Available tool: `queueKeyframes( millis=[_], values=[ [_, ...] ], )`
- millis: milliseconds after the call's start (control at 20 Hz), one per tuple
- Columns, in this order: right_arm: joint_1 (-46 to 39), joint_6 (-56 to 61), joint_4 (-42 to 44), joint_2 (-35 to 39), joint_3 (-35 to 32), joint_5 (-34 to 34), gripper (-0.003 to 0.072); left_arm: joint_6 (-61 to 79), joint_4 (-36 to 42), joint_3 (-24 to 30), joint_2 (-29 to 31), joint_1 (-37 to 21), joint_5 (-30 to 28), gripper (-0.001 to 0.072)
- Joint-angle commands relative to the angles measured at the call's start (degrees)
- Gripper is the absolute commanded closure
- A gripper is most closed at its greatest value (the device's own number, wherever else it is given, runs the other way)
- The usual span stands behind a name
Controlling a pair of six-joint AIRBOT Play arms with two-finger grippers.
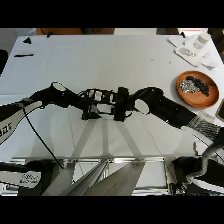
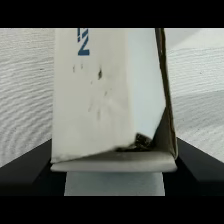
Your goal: Fold the box and place the chain.
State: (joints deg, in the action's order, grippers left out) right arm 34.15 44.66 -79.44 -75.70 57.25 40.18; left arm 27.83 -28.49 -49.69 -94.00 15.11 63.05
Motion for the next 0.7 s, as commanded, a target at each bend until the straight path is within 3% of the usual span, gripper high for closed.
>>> queueKeyframes(
  millis=[0,400,450,550,650],
  values=[
    [0.07,0.04,0.63,0.02,-0.02,1.40,0.0417,0.02,-0.02,-0.02,0.02,0.00,-0.02,0.0392],
    [1.99,0.09,2.16,-2.16,-0.48,2.49,0.0460,0.00,-0.02,-0.02,0.02,0.00,-0.02,0.0392],
    [2.36,0.07,2.12,-2.29,-0.48,2.43,0.0450,0.00,-0.02,-0.02,0.02,0.00,-0.02,0.0392],
    [2.56,0.09,1.84,-1.97,-0.48,2.12,0.0311,0.00,-0.02,-0.02,0.02,0.00,-0.02,0.0392],
    [2.56,0.07,1.22,-0.92,-0.46,2.19,0.0304,0.00,-0.02,-0.02,0.02,0.00,-0.02,0.0392]
  ],
)
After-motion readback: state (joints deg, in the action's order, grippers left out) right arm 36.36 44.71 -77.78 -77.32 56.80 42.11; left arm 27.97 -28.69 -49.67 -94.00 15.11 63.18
